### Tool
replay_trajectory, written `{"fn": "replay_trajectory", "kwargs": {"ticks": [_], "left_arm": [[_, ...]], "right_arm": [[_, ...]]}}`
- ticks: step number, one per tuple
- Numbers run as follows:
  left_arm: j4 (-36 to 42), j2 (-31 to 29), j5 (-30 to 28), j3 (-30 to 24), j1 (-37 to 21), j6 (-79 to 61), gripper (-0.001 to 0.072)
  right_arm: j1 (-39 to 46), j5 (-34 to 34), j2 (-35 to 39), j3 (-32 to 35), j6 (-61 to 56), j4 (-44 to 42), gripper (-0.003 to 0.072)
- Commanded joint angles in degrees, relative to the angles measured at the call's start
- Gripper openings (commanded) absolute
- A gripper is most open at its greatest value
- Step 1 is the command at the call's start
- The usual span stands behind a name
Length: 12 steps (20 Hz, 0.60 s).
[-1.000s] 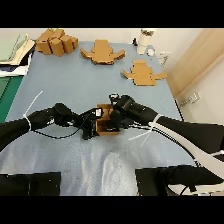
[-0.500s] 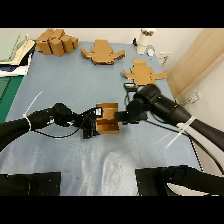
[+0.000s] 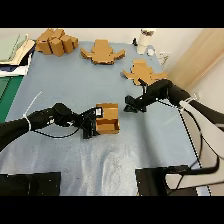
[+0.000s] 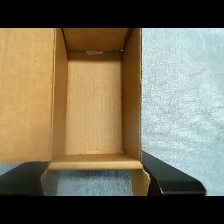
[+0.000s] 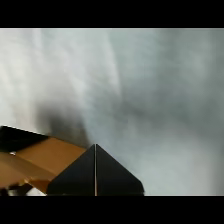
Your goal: Fold the box.
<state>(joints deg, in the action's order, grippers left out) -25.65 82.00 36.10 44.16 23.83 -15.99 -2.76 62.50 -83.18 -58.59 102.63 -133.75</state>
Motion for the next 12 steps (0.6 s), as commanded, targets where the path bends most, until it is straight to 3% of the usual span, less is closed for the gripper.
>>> {"fn": "replay_trajectory", "kwargs": {"ticks": [1,7,12], "left_arm": [[-0.02,0.02,0.02,0.07,0.02,0.0,0.0529],[-0.02,0.02,0.02,0.07,0.02,0.0,0.0529],[-0.02,0.02,0.02,0.07,0.02,0.0,0.0529]], "right_arm": [[2.27,5.88,-8.92,-3.63,19.78,-17.22,0.0002],[-6.1,11.19,-5.11,-3.91,31.65,-15.13,0.0003],[-12.57,8.98,2.32,1.44,33.86,-8.61,0.0003]]}}
